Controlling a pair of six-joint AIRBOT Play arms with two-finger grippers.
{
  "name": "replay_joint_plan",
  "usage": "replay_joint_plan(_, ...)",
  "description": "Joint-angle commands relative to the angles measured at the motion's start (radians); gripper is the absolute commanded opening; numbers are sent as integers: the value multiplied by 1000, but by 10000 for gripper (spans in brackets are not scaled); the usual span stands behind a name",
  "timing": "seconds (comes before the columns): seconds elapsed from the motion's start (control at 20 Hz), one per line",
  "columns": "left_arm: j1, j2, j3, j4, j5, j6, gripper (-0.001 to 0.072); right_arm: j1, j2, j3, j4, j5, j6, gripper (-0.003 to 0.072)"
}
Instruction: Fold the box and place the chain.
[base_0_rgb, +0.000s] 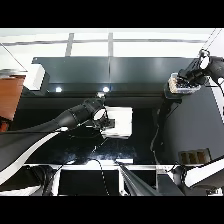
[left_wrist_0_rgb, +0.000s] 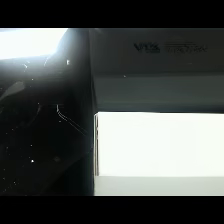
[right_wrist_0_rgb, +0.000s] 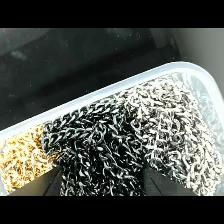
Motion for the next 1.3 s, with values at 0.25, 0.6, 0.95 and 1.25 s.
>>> replay_joint_plan(0.25,0,0,0,0,-1,0,29,-1,-9,2,25,74,-83,157)
replay_joint_plan(0.6,0,0,0,0,-1,0,29,-1,63,137,26,171,-171,26)
replay_joint_plan(0.95,0,0,0,-22,-2,0,29,-1,294,149,133,235,-222,26)
replay_joint_plan(1.25,0,0,0,-21,-2,3,29,0,577,141,228,238,-297,25)
